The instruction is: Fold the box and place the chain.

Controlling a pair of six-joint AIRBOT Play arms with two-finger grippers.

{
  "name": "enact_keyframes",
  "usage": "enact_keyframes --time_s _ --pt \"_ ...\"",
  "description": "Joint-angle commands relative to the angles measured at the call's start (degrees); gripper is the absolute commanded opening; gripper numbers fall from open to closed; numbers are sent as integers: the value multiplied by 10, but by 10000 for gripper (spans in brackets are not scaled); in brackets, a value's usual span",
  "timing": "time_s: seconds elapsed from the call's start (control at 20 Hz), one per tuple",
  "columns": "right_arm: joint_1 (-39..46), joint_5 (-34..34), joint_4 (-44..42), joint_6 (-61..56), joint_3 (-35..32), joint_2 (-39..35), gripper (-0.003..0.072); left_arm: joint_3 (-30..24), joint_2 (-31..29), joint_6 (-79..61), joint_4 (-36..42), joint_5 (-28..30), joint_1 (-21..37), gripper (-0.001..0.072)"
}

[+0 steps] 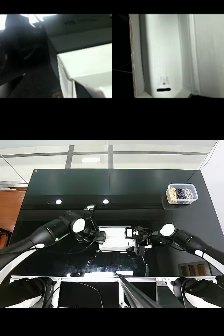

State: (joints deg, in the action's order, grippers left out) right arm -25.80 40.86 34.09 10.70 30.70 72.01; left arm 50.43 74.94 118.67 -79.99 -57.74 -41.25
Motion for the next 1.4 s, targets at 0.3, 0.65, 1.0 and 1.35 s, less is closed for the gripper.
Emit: enact_keyframes --time_s 0.3,0.65,1.0,1.35 --pt "0 0 0 0 0 0 476 30 35 87 -46 -30 -63 602" --pt "0 0 0 0 0 0 476 48 58 108 -37 -21 -66 484" --pt "0 0 0 0 0 0 476 58 73 121 -20 -21 -66 398" --pt "0 0 0 0 0 0 476 62 73 123 -20 -18 -66 34"
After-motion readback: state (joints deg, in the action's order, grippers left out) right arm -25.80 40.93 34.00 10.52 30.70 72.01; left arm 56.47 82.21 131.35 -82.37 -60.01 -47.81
